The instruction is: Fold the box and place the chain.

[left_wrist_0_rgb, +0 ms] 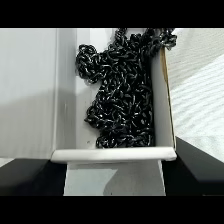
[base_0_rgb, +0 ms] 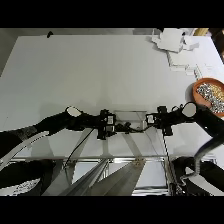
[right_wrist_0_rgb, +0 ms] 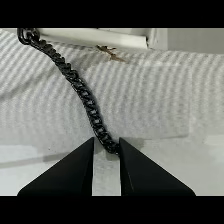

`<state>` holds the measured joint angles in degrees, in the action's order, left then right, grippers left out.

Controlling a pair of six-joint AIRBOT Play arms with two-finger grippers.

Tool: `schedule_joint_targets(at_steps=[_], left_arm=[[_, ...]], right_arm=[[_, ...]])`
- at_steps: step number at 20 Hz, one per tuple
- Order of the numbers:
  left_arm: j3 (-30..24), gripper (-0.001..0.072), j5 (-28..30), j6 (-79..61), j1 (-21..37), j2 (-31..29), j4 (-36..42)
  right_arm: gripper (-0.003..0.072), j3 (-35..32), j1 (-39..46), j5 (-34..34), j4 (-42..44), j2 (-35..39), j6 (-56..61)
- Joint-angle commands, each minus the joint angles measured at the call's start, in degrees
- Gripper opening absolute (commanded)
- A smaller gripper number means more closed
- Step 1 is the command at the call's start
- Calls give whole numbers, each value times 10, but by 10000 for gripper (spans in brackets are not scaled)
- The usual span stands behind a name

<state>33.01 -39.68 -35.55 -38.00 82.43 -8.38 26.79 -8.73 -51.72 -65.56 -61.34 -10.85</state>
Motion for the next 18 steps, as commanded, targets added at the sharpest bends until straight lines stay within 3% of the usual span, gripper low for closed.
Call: schedule_joint_targets(at_steps=[1, 2, 5, 10, 14, 18], left_arm=[[0, 276, 0, 0, 0, 0, 0], [0, 276, 0, 0, 0, 0, 0], [0, 276, 0, 0, 0, 0, 0], [0, 276, 0, 0, 0, 0, 0], [0, 276, 0, 0, 0, 0, 0], [0, 276, 0, 0, 0, 0, 0]], right_arm=[[58, 1, 0, -2, 0, -4, 0], [21, 1, 0, -6, 0, -3, 0], [20, 1, 0, -19, 0, 17, 0], [20, 1, 0, -73, 28, 165, 63], [20, 1, 0, -132, 172, 269, 63], [20, 1, -37, -130, 343, 276, 45]])
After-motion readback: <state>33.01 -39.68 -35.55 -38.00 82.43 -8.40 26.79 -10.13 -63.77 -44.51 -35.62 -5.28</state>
